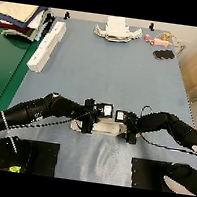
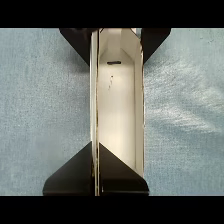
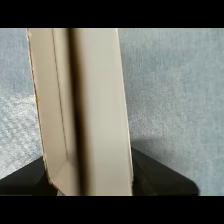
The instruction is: Fold the box.
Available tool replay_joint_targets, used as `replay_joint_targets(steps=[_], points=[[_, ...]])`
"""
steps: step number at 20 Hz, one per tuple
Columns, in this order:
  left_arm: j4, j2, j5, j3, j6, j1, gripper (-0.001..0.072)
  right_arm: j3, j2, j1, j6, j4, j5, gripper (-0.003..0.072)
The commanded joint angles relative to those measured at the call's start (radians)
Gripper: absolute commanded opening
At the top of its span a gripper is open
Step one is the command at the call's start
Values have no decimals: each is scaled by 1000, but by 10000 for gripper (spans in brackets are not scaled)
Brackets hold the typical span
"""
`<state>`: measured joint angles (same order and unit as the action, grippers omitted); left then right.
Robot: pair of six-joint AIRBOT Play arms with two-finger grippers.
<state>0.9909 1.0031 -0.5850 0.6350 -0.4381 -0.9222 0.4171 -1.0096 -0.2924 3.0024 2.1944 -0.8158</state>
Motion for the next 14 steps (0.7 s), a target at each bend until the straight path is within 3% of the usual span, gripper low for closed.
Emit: replay_joint_targets(steps=[1,14], points=[[0,-1,0,1,0,0,14,-1,1,-1,-3,-4,-4,462],[-1,-1,55,1,11,0,14,2,5,-1,-2,-3,-26,462]])
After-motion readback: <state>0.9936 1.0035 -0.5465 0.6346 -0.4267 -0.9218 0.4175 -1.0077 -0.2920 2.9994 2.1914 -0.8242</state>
